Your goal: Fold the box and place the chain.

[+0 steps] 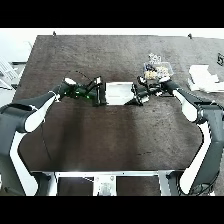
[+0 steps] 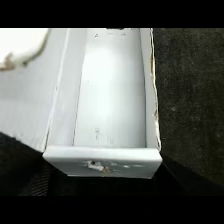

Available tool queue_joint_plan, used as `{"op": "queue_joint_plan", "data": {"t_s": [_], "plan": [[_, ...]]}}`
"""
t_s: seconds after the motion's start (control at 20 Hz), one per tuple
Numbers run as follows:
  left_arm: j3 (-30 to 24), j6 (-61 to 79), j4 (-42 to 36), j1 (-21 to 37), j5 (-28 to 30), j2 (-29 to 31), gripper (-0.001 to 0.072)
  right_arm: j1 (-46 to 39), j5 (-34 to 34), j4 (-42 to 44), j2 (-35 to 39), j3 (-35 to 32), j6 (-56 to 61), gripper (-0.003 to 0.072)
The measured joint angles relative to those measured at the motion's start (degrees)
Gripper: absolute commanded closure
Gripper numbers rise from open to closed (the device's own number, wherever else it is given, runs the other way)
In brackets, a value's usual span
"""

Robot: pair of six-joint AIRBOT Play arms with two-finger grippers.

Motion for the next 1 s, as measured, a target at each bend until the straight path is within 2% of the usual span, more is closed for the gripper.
{"op": "queue_joint_plan", "data": {"t_s": [0.4,1.0], "plan": [[3.76,0.28,-0.17,-0.48,-2.05,-2.95,-0.0011,0.0,0.15,-0.07,0.0,0.0,-0.04,0.032],[4.39,0.28,-0.7,-0.74,-2.16,-4.11,-0.0005,0.0,0.2,-0.11,0.0,0.0,-0.07,0.032]]}}
